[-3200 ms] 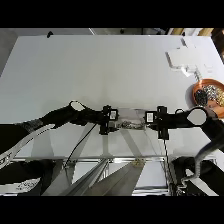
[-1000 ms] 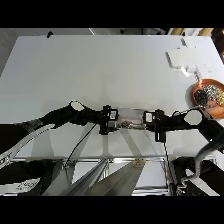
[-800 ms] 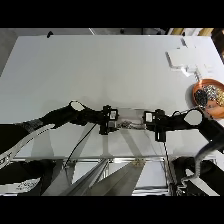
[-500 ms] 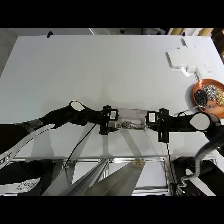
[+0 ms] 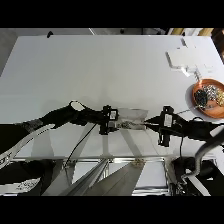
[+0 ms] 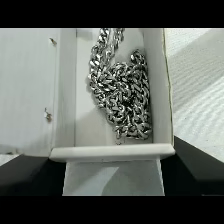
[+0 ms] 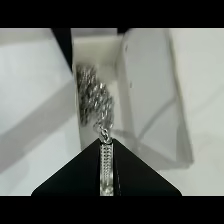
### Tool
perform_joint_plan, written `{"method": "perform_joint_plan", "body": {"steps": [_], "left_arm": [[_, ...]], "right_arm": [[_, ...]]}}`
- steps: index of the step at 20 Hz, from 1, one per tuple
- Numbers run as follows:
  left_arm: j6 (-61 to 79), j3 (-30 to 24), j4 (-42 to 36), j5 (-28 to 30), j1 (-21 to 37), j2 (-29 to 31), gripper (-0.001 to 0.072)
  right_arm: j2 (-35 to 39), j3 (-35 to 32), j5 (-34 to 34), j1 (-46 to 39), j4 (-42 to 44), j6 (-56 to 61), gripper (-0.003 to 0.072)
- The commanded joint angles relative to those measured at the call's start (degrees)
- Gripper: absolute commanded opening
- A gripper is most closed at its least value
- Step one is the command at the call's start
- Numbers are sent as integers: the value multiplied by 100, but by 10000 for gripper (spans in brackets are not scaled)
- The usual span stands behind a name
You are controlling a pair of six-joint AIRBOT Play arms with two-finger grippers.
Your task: Fold the box and place the chain.
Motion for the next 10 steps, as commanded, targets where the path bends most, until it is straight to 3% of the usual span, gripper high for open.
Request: {"method": "perform_joint_plan", "body": {"steps": [1, 5, 10], "left_arm": [[0, -2, 2, 2, 2, 0, 270], [0, -2, 2, 4, 2, 2, 270], [0, -2, 2, 2, 2, 0, 270]], "right_arm": [[227, 315, -50, -2, 621, -48, 15], [225, 765, -63, -2, 938, -50, 15], [225, 815, -81, -2, 968, -48, 15]]}}
